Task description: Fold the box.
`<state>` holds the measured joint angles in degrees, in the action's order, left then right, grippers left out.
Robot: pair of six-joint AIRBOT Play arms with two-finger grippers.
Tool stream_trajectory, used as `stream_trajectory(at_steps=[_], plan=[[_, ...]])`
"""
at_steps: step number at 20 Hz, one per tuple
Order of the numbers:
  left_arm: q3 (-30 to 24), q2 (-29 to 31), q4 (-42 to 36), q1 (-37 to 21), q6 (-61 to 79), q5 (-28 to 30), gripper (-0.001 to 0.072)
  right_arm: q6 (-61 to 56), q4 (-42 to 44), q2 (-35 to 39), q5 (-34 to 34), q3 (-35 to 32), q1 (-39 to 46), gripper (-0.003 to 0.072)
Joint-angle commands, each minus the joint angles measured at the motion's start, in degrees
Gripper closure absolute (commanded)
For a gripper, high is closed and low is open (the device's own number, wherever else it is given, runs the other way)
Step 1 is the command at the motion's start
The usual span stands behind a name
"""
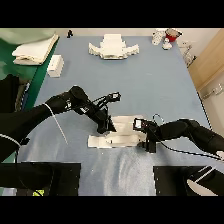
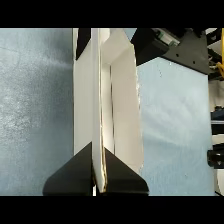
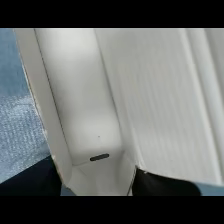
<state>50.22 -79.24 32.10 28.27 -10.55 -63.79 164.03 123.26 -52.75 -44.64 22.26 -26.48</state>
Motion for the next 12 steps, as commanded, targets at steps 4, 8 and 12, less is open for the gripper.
stream_trajectory(at_steps=[4,8,12], plan=[[0.04,-0.02,-0.02,-0.02,0.02,0.2,0.0693,2.54,0.0,-0.04,0.37,-0.31,-0.76,0.0285],[0.04,-0.02,-0.02,-0.02,0.02,0.2,0.0693,2.56,-0.04,-0.02,2.12,-1.07,-1.86,0.0285],[0.04,-0.02,-0.04,-0.02,0.02,0.2,0.0693,2.54,-0.59,-0.02,1.92,-1.05,-1.86,0.0281]])
